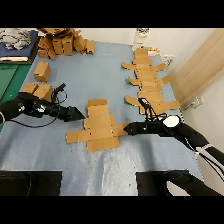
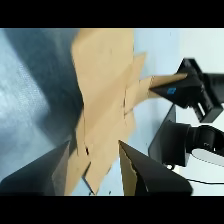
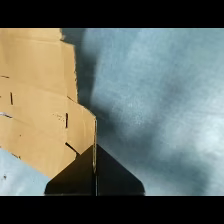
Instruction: Fold the box.
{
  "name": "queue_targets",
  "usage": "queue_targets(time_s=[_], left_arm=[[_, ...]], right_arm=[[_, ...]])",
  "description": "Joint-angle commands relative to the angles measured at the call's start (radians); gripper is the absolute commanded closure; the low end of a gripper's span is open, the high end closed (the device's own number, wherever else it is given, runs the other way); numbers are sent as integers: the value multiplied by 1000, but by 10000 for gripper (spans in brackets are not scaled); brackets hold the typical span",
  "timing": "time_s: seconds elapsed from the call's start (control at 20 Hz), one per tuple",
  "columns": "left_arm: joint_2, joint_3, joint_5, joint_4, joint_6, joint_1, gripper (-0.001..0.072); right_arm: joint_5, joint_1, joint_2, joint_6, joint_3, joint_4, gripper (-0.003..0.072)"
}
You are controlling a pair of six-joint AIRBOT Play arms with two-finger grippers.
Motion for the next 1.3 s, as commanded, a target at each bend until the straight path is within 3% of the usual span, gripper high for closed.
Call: queue_targets(time_s=[0.0, 0.15, 0.35, 1.0, 1.05, 1.1, 1.25], left_arm=[[-64, 91, -7, 11, 14, 7, 235], [-153, 175, -73, 10, 13, 5, 173], [-253, 249, -136, 10, 27, -13, 173], [-379, 410, -175, 10, 101, -172, 181], [-387, 415, -188, 10, 106, -178, 204], [-391, 415, -198, 10, 125, -182, 296], [-391, 415, -235, 10, 153, -184, 301]], right_arm=[[-17, 3, 22, -4, -41, 11, 684], [-17, 3, 22, 4, -41, 10, 684], [-18, 3, 22, 25, -41, 6, 683], [-15, 3, 22, 38, -41, 6, 683], [-15, 3, 22, 38, -41, 5, 684], [-15, 3, 22, 38, -41, 5, 683], [-15, 3, 22, 39, -41, -8, 684]])
